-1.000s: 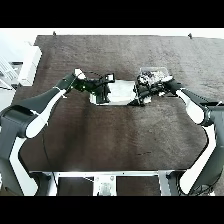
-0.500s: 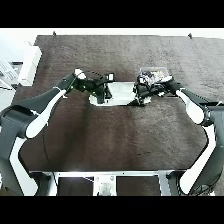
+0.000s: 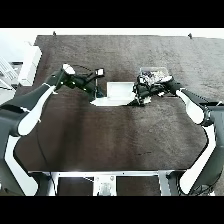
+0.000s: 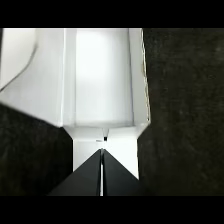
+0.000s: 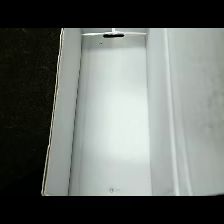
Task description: Fold the box and place the chain.
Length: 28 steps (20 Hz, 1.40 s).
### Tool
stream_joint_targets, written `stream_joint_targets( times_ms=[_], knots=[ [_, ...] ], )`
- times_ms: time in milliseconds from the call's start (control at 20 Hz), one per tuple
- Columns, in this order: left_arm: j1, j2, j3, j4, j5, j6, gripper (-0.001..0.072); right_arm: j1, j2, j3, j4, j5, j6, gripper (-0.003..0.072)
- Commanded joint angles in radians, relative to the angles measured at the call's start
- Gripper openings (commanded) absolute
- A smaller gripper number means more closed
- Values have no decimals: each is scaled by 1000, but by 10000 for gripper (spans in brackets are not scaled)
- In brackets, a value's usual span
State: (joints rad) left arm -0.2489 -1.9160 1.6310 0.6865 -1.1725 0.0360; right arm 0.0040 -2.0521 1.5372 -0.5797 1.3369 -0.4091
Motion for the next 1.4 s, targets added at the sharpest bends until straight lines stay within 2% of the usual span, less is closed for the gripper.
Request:
stream_joint_targets(
  times_ms=[0,150,250,400,550,650,700,800,1050,1250,1350],
  knots=[
    [66,34,0,-48,-112,-8,19,0,0,0,0,0,1,587],
    [84,76,-2,-62,-192,-116,16,0,0,0,0,-1,1,587],
    [84,125,-29,-63,-187,-192,16,0,0,0,0,0,1,587],
    [84,267,-172,-48,-13,-377,16,-1,0,0,0,-1,1,587],
    [84,436,-397,-31,259,-552,16,-1,0,0,0,-1,1,587],
    [84,496,-518,1,394,-733,20,-1,0,0,0,0,1,587],
    [84,499,-553,30,423,-809,20,-1,0,0,0,-1,1,587],
    [84,494,-586,53,433,-859,20,0,0,0,0,-1,1,587],
    [97,488,-589,92,446,-919,19,0,0,0,0,-1,1,587],
    [180,449,-591,79,365,-898,19,-1,0,0,0,0,1,587],
    [210,410,-591,-11,311,-818,19,-1,0,0,0,-1,1,587]
  ],
)
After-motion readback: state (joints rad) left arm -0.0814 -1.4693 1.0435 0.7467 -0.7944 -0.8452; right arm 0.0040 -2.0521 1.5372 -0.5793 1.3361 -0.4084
